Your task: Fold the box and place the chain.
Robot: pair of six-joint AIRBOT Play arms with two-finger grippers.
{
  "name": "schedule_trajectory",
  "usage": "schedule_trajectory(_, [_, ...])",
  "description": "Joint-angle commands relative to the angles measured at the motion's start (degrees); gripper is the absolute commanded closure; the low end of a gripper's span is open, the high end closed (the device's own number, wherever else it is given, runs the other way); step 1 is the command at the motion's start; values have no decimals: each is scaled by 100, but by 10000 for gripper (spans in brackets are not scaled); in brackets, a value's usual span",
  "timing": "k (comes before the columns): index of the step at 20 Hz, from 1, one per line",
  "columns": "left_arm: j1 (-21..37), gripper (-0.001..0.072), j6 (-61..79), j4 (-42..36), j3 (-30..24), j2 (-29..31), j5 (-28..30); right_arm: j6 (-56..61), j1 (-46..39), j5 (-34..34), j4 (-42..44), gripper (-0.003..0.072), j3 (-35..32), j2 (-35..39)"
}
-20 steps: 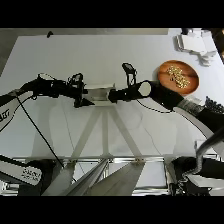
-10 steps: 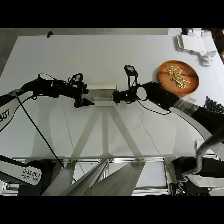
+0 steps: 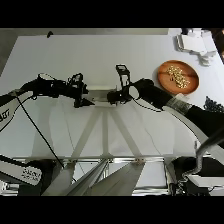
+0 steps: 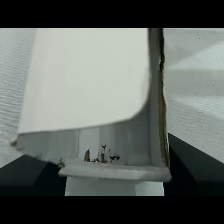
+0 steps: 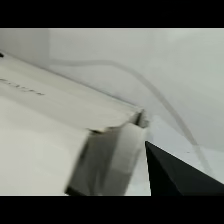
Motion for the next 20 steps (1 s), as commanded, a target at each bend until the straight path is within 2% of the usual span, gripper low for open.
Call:
schedule_trajectory(1, [2,335,-2,-2,4,0,7,11,190,-111,81,194,101,-103])
schedule_trajectory(2, [2,335,-2,-2,4,0,7,11,212,-195,81,215,103,-105])
schedule_trajectory(8, [2,335,-2,-2,4,0,7,13,223,-280,-66,226,103,-173])
schedule_trajectory(10, [2,335,-2,-2,2,0,7,59,251,-229,-328,230,105,-262])
schedule_trajectory(13, [2,335,-2,-2,4,0,4,732,284,203,-1163,233,188,-374])
schedule_trajectory(14, [2,335,-2,-2,4,0,7,984,282,273,-1377,313,190,-372])
schedule_trajectory(15, [2,335,-2,-2,4,0,7,1102,282,330,-1484,426,205,-372])
schedule_trajectory(17, [2,335,-2,-2,4,0,7,1104,282,334,-1480,514,256,-372])
schedule_trajectory(18, [2,335,0,-2,4,0,7,1104,282,326,-1475,536,280,-372])
schedule_trajectory(20, [2,335,-2,-2,4,0,7,1104,282,299,-1462,534,326,-372])
